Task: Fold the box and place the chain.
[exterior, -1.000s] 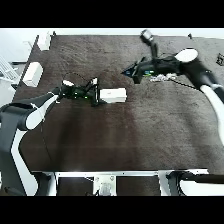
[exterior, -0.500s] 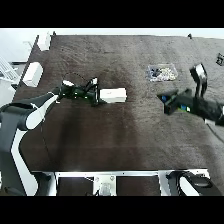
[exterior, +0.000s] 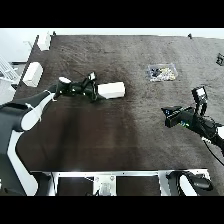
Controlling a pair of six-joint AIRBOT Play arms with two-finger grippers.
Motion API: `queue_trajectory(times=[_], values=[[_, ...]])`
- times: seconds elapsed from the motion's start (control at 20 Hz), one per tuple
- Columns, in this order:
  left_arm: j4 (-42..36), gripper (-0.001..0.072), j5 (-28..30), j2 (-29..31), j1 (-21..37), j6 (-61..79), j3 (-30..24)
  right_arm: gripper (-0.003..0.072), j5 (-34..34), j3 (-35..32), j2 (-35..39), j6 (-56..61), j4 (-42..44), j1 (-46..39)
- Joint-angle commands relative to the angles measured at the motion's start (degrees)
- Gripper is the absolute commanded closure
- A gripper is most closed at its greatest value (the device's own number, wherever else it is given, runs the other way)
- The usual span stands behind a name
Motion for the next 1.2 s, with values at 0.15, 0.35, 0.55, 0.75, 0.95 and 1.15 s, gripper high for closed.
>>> queue_trajectory(times=[0.15, 0.35, 0.55, 0.75, 0.95, 1.15], values=[[8.66, 0.0694, 6.97, 16.35, 6.58, -22.64, 0.0, 0.0674, -0.85, -0.46, 0.24, -0.11, 0.17, -0.31], [18.36, 0.0694, 20.59, 26.67, 12.74, -42.64, -3.17, 0.0673, -0.85, -0.63, 0.22, -0.09, 0.17, -0.35], [18.56, 0.0692, 31.89, 29.81, 17.92, -50.1, -11.39, 0.0674, -0.87, -0.79, -0.28, -0.11, 0.17, -0.35], [18.58, 0.0691, 43.82, 28.06, 19.96, -50.14, -20.31, 0.0674, -1.36, -1.05, -0.46, -0.2, 0.22, -0.33], [18.58, 0.069, 43.6, 20.85, 20.44, -50.12, -21.18, 0.0674, -2.49, -1.46, -0.46, -0.2, 0.24, -0.35], [18.56, 0.0689, 44.96, 16.5, 20.44, -50.16, -20.63, 0.0674, -3.65, -1.57, -0.46, -0.2, 0.24, -0.35]])
